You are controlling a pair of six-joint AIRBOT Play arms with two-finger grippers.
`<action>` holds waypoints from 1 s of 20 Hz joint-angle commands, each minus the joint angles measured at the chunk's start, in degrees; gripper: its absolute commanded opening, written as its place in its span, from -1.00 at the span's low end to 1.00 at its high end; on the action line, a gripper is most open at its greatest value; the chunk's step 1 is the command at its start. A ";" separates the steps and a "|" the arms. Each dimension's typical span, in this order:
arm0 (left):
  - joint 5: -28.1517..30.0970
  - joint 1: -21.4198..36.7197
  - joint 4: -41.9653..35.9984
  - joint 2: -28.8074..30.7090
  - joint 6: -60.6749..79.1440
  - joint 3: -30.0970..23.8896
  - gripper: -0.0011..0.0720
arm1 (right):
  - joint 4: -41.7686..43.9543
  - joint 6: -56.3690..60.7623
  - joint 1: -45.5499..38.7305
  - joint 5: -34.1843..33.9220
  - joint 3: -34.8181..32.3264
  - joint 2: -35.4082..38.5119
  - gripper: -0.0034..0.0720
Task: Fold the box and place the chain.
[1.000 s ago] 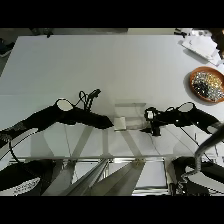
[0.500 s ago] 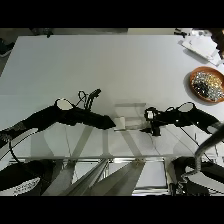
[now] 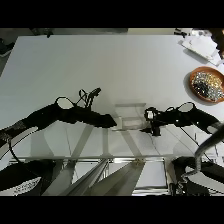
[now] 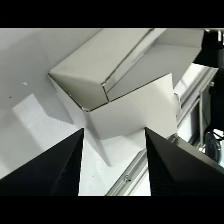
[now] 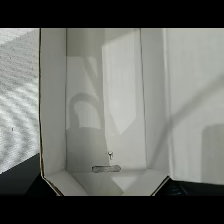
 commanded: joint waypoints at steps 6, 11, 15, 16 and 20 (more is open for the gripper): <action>0.57 -5.27 20.41 -0.04 -24.11 9.68 0.33 | 0.00 0.02 0.07 0.02 -0.02 0.04 0.18; -0.02 -6.40 24.41 -0.39 -33.29 10.27 0.40 | 0.00 0.00 0.07 0.02 -0.02 0.04 0.18; -3.39 -7.98 26.73 -1.62 -40.63 13.49 0.39 | -0.02 0.00 0.07 0.02 -0.02 0.04 0.18; -4.13 -8.70 28.52 -2.27 -42.84 14.62 0.39 | 0.00 0.00 0.07 0.02 -0.02 0.04 0.18; -4.85 -11.32 31.39 -4.31 -50.75 16.74 0.39 | 0.00 0.02 0.07 0.02 -0.02 0.04 0.18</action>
